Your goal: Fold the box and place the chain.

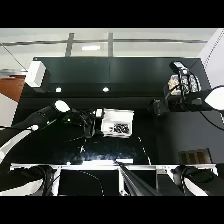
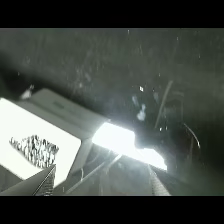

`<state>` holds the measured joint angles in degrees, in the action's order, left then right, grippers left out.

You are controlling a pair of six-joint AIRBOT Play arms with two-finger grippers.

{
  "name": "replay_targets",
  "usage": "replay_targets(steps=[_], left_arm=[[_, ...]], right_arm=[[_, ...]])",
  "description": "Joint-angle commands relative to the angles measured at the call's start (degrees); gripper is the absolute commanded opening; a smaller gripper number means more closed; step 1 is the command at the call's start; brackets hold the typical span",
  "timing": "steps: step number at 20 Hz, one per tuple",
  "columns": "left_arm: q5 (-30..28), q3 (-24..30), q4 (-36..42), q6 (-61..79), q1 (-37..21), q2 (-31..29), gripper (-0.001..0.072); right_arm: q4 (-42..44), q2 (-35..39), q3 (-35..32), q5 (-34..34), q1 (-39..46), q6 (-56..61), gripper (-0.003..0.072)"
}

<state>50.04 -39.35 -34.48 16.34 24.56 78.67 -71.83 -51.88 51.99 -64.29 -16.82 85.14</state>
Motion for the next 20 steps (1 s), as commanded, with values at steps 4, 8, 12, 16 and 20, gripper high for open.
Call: replay_targets(steps=[4,8,12,16,20], left_arm=[[-0.2,0.0,-0.2,0.0,0.0,0.0,0.0371],[-0.2,0.0,-0.2,0.0,0.0,0.0,0.0371],[-0.2,0.0,-0.2,0.0,0.0,0.0,0.0371],[-0.2,0.0,-0.2,0.0,0.0,0.0,0.0373],[-0.2,0.0,-0.2,0.0,0.0,0.0,0.0372]], right_arm=[[6.8,-10.4,-0.6,21.4,-5.2,-7.4,0.0720],[24.0,-19.5,1.1,20.2,-5.4,-23.6,0.0720],[29.1,-19.6,1.1,6.5,-5.4,-37.8,0.0720],[22.0,-19.6,1.1,1.9,-5.6,-38.9,0.0720],[22.3,-19.6,1.2,0.4,-5.6,-45.4,0.0720]])
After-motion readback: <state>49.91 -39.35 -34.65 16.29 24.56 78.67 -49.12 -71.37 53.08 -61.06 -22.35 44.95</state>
